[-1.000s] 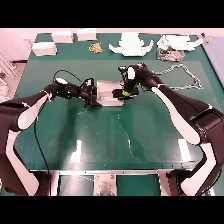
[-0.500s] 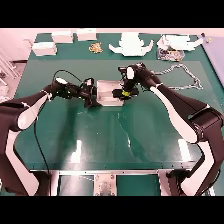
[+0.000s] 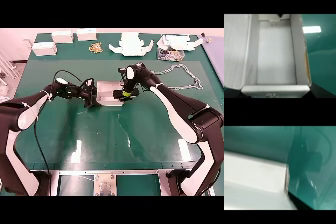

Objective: Fold the box and place the chain.

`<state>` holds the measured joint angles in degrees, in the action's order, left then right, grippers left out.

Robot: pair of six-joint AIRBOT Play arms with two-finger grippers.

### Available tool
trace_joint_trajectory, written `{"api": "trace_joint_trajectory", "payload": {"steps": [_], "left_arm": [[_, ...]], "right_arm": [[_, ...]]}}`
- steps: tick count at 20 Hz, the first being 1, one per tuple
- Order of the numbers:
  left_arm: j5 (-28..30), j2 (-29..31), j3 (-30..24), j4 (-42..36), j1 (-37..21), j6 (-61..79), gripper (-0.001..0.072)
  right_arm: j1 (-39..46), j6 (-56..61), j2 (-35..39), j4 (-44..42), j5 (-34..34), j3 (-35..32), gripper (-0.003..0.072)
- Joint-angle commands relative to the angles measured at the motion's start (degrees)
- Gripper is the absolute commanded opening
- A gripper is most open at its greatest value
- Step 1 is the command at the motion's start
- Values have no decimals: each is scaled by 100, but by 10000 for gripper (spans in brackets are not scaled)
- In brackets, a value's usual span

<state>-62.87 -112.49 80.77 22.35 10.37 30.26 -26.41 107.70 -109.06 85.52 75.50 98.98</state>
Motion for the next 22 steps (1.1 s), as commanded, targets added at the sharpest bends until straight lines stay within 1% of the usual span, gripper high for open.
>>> {"api": "trace_joint_trajectory", "payload": {"steps": [1,2,3,7,9,10,14,16,18,20,22], "left_arm": [[-37,4,4,-31,-2,-22,623],[-39,4,4,-31,0,-22,622],[-39,4,4,-31,-2,-22,623],[-39,4,4,-31,-2,-22,623],[-39,4,4,-31,-2,-22,623],[-39,4,4,-31,0,-22,623],[-39,4,4,-31,-2,-22,623],[-39,4,4,-31,-2,-22,622],[-39,4,4,-31,-2,-22,623],[-39,4,4,-31,-2,-22,623],[-37,4,4,-31,-2,-22,623]], "right_arm": [[7,76,9,52,-46,122,252],[11,76,17,66,-44,190,290],[11,79,24,68,-46,284,304],[11,72,155,79,-44,511,312],[11,70,267,94,59,511,434],[11,24,339,94,173,511,454],[11,-328,828,101,247,511,453],[11,-608,1172,267,214,509,452],[11,-866,1513,739,214,507,451],[11,-1080,1768,1491,208,496,452],[74,-1388,1897,2022,131,485,453]]}}
